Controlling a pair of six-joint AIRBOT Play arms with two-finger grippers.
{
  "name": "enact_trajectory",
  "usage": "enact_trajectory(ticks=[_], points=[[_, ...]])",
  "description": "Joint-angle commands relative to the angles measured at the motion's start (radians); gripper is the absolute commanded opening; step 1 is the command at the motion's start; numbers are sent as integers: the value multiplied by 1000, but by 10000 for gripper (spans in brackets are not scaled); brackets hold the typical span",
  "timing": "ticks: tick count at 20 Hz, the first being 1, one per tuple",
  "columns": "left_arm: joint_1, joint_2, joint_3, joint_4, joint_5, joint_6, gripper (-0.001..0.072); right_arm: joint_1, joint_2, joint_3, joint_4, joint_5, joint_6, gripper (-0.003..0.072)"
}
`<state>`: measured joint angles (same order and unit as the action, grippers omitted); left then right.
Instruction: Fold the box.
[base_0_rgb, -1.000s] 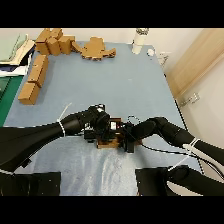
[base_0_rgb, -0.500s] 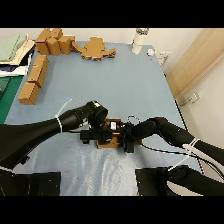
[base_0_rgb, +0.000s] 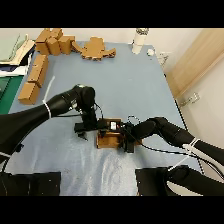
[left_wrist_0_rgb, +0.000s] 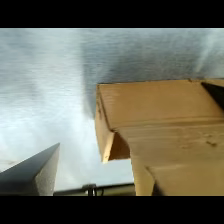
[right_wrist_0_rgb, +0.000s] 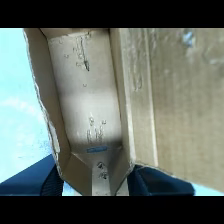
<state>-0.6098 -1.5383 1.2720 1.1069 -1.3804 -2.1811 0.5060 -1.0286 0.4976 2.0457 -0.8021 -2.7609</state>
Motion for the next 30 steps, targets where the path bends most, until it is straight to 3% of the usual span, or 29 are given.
enact_trajectory(ticks=[1, 3, 4, 5, 6, 10, 13, 16, 18, 22, 23, 24, 25, 30], points=[[100, 0, 7, -55, -90, 108, 647, 0, 0, 0, 0, 0, 0, 449], [161, 0, 7, -54, -115, 214, 638, 0, 0, 0, 0, 0, 0, 449], [197, 1, 7, -51, -114, 302, 425, 0, 0, 0, 0, 0, 0, 449], [232, 0, 7, -51, -111, 437, 109, 0, 0, 0, 0, 0, 0, 449], [268, 0, 7, -51, -110, 617, 13, 0, 0, 0, 0, 0, 0, 449], [351, 1, 4, -22, -60, 1117, 12, 0, 0, 0, 0, 0, 0, 449], [340, 24, -51, -54, 13, 1299, 10, 0, 0, 0, 0, 0, 0, 449], [272, 100, -187, -71, 150, 1400, 10, 0, 0, 0, 0, 0, 0, 449], [212, 174, -299, -71, 301, 1476, 9, 0, 0, 0, 0, 0, 0, 449], [212, 317, -521, -311, 572, 1875, 12, 0, 0, 0, 0, 0, 0, 449], [212, 341, -567, -380, 613, 2030, 16, 0, 0, 0, 0, 0, 0, 449], [212, 360, -607, -443, 621, 2175, 231, 0, 0, 0, 0, 0, 0, 449], [211, 369, -641, -512, 621, 2277, 687, 0, 0, 0, 0, 0, 0, 449], [210, 366, -684, -546, 623, 2343, 690, 0, 0, 0, 0, 0, 0, 449]])
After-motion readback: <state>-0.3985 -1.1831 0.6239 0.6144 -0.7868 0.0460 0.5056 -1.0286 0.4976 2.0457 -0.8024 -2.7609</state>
